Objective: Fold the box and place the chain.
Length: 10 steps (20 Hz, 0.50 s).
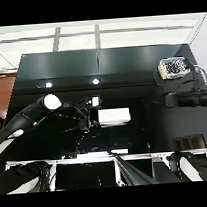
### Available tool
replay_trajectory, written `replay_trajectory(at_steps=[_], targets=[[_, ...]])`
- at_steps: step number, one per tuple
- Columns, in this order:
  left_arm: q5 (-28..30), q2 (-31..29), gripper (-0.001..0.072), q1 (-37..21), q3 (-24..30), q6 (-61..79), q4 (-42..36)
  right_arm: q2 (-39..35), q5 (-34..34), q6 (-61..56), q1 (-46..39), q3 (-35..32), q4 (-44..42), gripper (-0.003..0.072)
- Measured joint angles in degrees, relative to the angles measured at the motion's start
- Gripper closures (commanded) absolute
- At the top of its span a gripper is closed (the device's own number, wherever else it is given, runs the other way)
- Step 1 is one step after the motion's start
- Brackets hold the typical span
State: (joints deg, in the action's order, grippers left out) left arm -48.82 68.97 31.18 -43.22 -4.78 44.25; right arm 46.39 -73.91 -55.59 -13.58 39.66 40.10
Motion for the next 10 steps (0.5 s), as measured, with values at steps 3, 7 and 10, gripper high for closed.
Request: replay_trajectory(at_steps=[3,7,10], targets=[[3.0,-0.1,-0.0004,3.8,-2.7,-4.3,-1.7,-1.2,0.2,-0.7,-3.4,0.1,1.6,0.0673],[5.0,6.3,-0.0005,8.7,-9.6,-8.9,-2.6,-1.8,0.7,-1.1,-5.0,0.0,1.8,0.0673],[4.9,11.5,-0.0006,10.5,-14.2,-11.7,-2.8,-1.9,0.8,-1.1,-5.4,0.1,1.7,0.0673]])
